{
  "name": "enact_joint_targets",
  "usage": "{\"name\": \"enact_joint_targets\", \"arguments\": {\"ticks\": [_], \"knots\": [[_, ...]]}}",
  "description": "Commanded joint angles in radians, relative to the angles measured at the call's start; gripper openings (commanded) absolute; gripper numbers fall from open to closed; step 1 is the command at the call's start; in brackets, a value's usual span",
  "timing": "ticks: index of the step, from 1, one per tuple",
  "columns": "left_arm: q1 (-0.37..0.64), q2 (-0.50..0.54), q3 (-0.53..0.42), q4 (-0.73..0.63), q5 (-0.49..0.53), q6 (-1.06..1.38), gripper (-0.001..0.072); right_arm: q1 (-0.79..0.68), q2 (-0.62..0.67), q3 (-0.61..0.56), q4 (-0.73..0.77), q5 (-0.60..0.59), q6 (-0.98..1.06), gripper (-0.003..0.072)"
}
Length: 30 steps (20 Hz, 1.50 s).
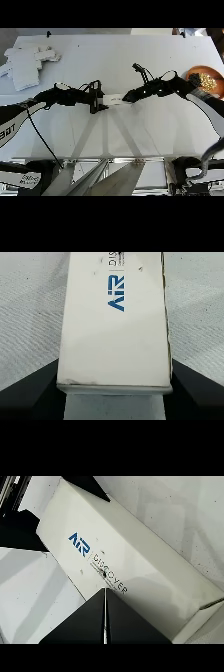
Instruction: Fold the box and place the chain.
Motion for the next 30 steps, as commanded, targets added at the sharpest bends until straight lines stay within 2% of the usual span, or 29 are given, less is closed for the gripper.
{"name": "enact_joint_targets", "arguments": {"ticks": [1,6,9,12,15,17,18,20,30], "knots": [[0.000,0.000,0.001,-0.002,0.000,-0.001,0.0521,0.001,0.019,-0.001,0.002,0.006,0.000,0.0018],[0.000,0.000,0.001,-0.002,0.000,-0.001,0.0521,0.000,0.199,0.000,0.003,-0.066,-0.038,0.0018],[0.000,0.000,0.001,-0.002,0.000,-0.001,0.0521,0.000,0.335,0.003,-0.079,-0.081,-0.007,0.0018],[0.000,0.000,0.001,-0.002,0.000,-0.001,0.0521,0.000,0.452,0.007,-0.344,-0.140,0.169,0.0018],[0.000,0.000,0.001,-0.002,0.000,-0.001,0.0521,0.000,0.538,0.008,-0.774,-0.203,0.469,0.0018],[0.000,0.000,0.001,-0.002,0.000,-0.001,0.0520,-0.003,0.561,0.008,-0.994,-0.186,0.648,0.0015],[0.000,0.000,0.001,-0.002,0.000,-0.001,0.0520,-0.015,0.561,0.008,-1.036,-0.167,0.711,0.0015],[0.000,0.000,0.001,-0.002,0.000,-0.001,0.0520,-0.043,0.560,0.008,-1.030,-0.140,0.738,0.0016],[0.000,0.000,0.001,-0.002,0.000,-0.001,0.0520,-0.045,0.560,0.008,-1.034,-0.156,0.733,0.0017]]}}
